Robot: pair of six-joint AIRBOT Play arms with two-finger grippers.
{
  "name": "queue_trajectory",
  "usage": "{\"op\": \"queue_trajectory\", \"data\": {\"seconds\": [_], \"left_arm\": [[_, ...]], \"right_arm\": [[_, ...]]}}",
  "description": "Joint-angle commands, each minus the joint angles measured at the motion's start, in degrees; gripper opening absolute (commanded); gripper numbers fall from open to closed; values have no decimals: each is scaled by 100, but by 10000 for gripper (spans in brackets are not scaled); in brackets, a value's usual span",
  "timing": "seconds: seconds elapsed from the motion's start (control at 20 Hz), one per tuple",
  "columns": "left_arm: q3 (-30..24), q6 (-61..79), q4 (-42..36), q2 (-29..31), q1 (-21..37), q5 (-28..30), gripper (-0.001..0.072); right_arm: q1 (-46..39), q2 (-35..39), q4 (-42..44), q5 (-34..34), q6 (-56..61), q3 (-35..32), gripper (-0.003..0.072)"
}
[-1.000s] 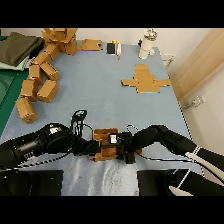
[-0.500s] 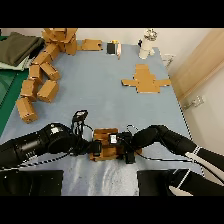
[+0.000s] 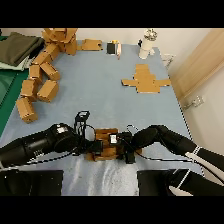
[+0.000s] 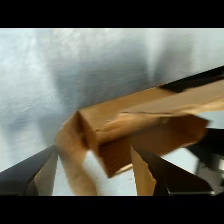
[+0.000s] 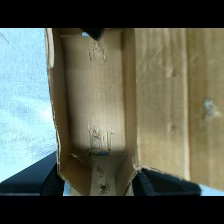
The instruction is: Fold the box.
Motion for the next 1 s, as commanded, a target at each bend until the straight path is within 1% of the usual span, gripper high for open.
{"op": "queue_trajectory", "data": {"seconds": [0.0, 0.15, 0.25, 0.4, 0.55, 0.65, 0.75, 0.85, 0.95], "left_arm": [[0, -151, -17, -238, -4, -103, 665], [98, -136, -192, -210, -26, 155, 668], [267, -118, -199, -184, -26, 7, 668], [496, 153, -195, -55, -26, -382, 668], [719, 496, -48, 356, -22, -914, 668], [745, 382, 337, 800, 4, -1115, 668], [745, 72, 678, 1263, 186, -1480, 668], [745, 15, 929, 1665, 452, -2028, 668], [743, 9, 1180, 1928, 763, -2704, 665]], "right_arm": [[4, 2, 0, 0, 2, 2, 502], [4, 2, 0, 0, 2, 2, 502], [4, 2, 0, 0, 2, 2, 502], [4, 2, 0, 0, 2, 2, 502], [4, 2, 0, 0, 2, 2, 502], [4, 2, -2, 0, 2, 2, 502], [7, 2, 0, 0, 2, 2, 502], [4, 2, 0, 0, 2, 2, 502], [4, 2, 0, 0, 2, 2, 502]]}}
